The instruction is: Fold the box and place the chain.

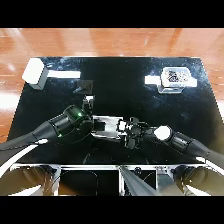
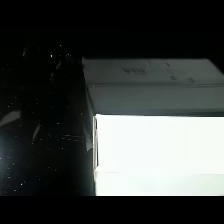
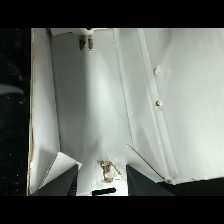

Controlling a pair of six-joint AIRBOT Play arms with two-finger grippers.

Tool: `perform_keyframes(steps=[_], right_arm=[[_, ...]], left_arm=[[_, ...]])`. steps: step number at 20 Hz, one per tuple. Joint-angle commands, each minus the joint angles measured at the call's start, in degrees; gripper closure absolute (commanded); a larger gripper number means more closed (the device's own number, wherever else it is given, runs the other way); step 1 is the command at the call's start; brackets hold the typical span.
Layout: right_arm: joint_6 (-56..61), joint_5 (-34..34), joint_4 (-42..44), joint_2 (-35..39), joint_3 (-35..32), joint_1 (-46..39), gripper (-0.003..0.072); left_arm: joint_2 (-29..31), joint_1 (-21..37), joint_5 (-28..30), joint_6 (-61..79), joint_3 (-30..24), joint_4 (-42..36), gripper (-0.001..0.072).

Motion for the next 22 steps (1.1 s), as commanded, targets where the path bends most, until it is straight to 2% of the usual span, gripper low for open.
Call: perform_keyframes(steps=[1, 2, 3, 7, 10, 13, 15, 19, 22], right_arm=[[0.02, 0.02, -0.02, -0.02, 0.02, 0.04, 0.0338], [0.02, 0.02, 0.0, -0.04, 0.02, 0.04, 0.0489], [0.02, 0.0, 0.0, -0.04, 0.0, 0.04, 0.057], [0.11, -3.23, -0.46, -0.02, 0.0, -0.07, 0.0569], [4.15, -2.54, -0.68, 0.07, 0.0, -2.64, 0.057], [5.81, 3.78, -1.18, 0.68, 0.0, -7.34, 0.0569], [10.73, 9.22, -6.16, 1.7, 0.0, -10.58, 0.0569], [25.55, 19.96, -18.12, 3.23, 0.0, -17.11, 0.0569], [39.74, 27.17, -17.4, 3.96, 0.33, -23.19, 0.0569]], left_arm=[[-0.04, -0.04, 0.09, -0.02, -0.02, -0.15, 0.0689], [-0.04, -0.04, 0.09, -0.02, -0.02, -0.15, 0.0689], [-0.04, -0.04, 0.09, -0.02, -0.02, -0.15, 0.0689], [-0.04, -0.04, 0.13, -0.02, -0.02, -0.15, 0.0689], [-0.04, -0.04, 0.5, -0.02, -0.02, -0.15, 0.0689], [-0.04, -0.04, 0.55, -0.02, -0.02, -0.13, 0.0689], [-0.04, -0.04, 0.5, -0.02, -0.02, -0.15, 0.0689], [-0.04, -0.04, 0.46, -0.02, -0.02, -0.15, 0.0689], [-0.04, -0.04, 0.44, -0.02, -0.02, -0.13, 0.0689]])
